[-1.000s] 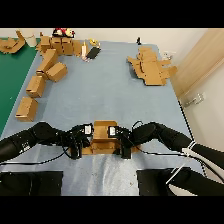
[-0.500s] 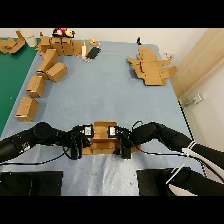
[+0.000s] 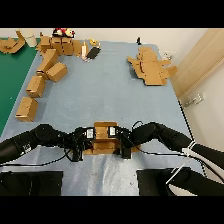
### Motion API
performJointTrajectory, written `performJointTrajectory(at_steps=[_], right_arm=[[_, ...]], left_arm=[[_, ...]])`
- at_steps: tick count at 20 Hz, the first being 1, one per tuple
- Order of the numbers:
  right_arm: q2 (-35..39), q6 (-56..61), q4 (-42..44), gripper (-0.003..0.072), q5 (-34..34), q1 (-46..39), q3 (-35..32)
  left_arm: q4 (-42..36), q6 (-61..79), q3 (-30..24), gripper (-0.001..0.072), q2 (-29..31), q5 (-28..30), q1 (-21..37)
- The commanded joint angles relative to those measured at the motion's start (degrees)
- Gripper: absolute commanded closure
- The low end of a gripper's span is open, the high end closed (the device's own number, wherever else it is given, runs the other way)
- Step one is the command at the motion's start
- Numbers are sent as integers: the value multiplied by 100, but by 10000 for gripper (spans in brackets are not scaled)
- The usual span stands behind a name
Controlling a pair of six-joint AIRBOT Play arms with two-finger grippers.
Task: Fold the box.
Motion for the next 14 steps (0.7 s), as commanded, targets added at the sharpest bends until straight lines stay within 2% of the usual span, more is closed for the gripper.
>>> performJointTrajectory(at_steps=[1,6,11,12,13,14], right_arm=[[0,0,9,240,2,-2,-2],[0,2,9,240,4,-2,-2],[0,0,9,240,2,-2,-2],[0,0,9,240,2,-2,-2],[0,0,9,240,2,-2,-2],[0,2,9,240,2,-2,-2]], left_arm=[[-17,0,-2,667,-4,114,-76],[-17,7,-2,667,-55,483,-181],[-328,240,-2,665,-151,483,-181],[-415,238,-2,582,-151,481,-181],[-540,236,-2,318,-151,481,-181],[-667,236,-2,177,-151,487,-181]])
